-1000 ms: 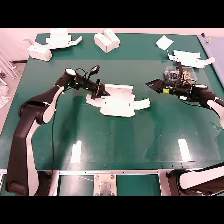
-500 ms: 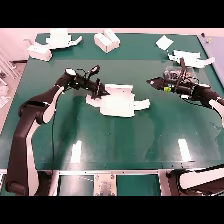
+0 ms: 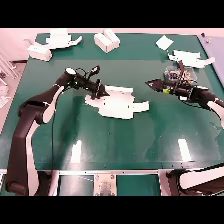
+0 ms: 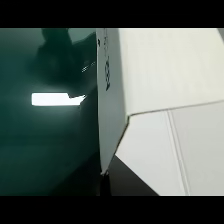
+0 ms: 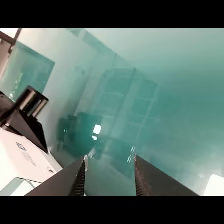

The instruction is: Fold the box and place the chain.

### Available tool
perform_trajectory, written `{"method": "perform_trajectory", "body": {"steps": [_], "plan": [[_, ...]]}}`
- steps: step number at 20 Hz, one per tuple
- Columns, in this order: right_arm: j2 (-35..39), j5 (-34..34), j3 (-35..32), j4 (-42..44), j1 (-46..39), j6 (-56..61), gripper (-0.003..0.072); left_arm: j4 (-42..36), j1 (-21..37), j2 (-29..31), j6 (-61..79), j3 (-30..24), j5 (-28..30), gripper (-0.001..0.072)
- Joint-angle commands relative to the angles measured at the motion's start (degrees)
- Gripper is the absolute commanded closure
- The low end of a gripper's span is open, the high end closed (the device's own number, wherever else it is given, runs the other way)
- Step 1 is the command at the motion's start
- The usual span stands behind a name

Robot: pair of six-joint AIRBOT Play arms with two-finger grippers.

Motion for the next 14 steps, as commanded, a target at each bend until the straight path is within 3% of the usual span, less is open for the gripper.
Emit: {"method": "perform_trajectory", "body": {"steps": [1, 14], "plan": [[-0.90, 0.00, -1.44, 0.07, 0.26, -0.09, 0.0310, -1.79, 0.07, 0.94, 0.85, 0.07, 2.10, 0.0693], [-1.62, -0.17, -2.38, 2.69, 0.70, -4.24, 0.0309, -1.66, 0.07, 0.92, 1.70, 0.00, 3.54, 0.0694]]}}
